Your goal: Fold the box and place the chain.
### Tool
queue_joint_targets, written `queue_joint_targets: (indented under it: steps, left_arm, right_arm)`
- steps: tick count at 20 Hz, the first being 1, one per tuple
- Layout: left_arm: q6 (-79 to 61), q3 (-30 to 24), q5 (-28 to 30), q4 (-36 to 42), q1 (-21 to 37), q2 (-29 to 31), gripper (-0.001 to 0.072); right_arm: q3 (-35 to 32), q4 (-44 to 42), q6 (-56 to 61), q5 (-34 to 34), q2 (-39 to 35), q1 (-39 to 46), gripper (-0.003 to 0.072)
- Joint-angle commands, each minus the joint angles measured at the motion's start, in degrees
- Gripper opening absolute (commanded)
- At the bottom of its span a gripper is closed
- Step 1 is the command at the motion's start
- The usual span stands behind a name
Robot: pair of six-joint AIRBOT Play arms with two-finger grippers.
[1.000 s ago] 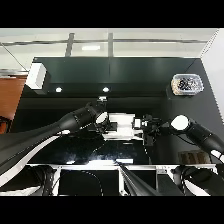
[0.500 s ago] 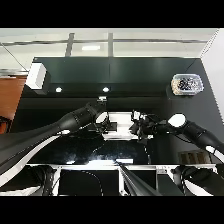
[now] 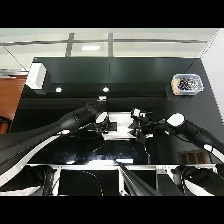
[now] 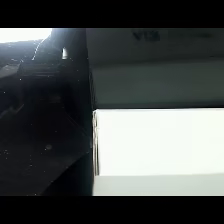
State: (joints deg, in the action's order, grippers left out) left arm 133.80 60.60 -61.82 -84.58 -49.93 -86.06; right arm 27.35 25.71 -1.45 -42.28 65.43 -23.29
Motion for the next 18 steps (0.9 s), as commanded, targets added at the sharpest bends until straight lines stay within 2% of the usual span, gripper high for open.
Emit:
queue_joint_targets:
  steps: [1, 2, 3, 4, 7, 10, 11, 14, 16, 18]
  left_arm:
    - [-0.04, 0.0, 0.02, 0.02, 0.04, 0.02, 0.0029]
    - [-0.04, 0.0, 0.02, 0.02, 0.04, 0.02, 0.0029]
    - [-0.04, 0.0, 0.02, 0.02, 0.04, 0.02, 0.0029]
    - [-0.04, 0.0, 0.02, 0.02, 0.04, 0.02, 0.0029]
    - [-0.07, -0.02, 0.0, 0.0, 0.04, 0.0, 0.0029]
    - [-0.07, -0.02, -0.02, 0.0, 0.04, 0.0, 0.0029]
    - [-0.07, -0.02, 0.0, 0.0, 0.04, 0.0, 0.0029]
    - [-0.07, -0.02, 0.07, 0.0, 0.04, 0.0, 0.0029]
    - [-0.07, -0.02, 0.15, 0.0, 0.04, 0.0, 0.0029]
    - [-0.07, -0.02, 0.11, 0.0, 0.04, 0.0, 0.0029]
  right_arm:
    - [0.0, -0.2, 1.25, 0.02, 0.0, -0.04, 0.0418]
    - [0.0, -0.11, 1.29, -0.31, 0.0, -0.04, 0.0167]
    - [0.0, -0.15, 2.08, -0.52, 0.0, -0.04, 0.0044]
    - [0.07, -0.11, 5.35, -0.52, -0.11, 0.04, 0.001]
    - [2.36, 8.2, 24.06, -3.93, -3.54, 4.35, 0.0011]
    - [6.38, 22.73, 49.09, -11.1, -9.68, 16.92, 0.0011]
    - [6.4, 24.74, 56.59, -11.56, -11.21, 22.16, 0.0011]
    - [3.96, 25.38, 74.4, -13.44, -11.63, 35.6, 0.0011]
    - [0.02, 24.85, 78.53, -14.53, -10.25, 37.79, 0.0011]
    - [-2.62, 19.04, 74.88, -18.25, -6.73, 36.09, 0.0011]
